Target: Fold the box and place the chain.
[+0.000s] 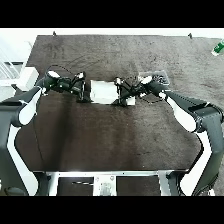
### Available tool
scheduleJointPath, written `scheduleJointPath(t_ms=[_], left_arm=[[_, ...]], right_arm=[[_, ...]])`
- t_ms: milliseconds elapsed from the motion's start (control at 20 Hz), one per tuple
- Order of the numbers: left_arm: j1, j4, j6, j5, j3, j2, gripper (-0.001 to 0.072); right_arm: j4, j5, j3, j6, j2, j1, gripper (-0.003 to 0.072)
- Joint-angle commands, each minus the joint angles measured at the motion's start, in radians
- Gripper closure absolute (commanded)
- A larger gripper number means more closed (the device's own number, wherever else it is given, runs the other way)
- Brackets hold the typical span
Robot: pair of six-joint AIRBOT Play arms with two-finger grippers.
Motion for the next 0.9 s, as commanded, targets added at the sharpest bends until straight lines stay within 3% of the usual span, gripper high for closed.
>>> scheduleJointPath(t_ms=[0,200,550,850], left_arm=[[-0.001,0.009,-0.028,0.0,0.009,-0.003,-0.0003],[0.002,0.058,-0.049,0.0,0.034,-0.006,-0.0003],[-0.005,-0.035,-0.002,-0.053,0.068,-0.049,-0.0002],[-0.007,-0.019,0.005,-0.061,0.068,-0.047,-0.0002]], right_arm=[[0.0,0.003,0.0,0.0,0.001,0.001,0.0097],[0.0,0.003,0.0,0.0,0.001,0.001,0.0097],[0.0,0.003,0.0,0.0,0.001,0.001,0.0097],[0.0,0.003,0.0,0.0,0.001,0.001,0.0097]])
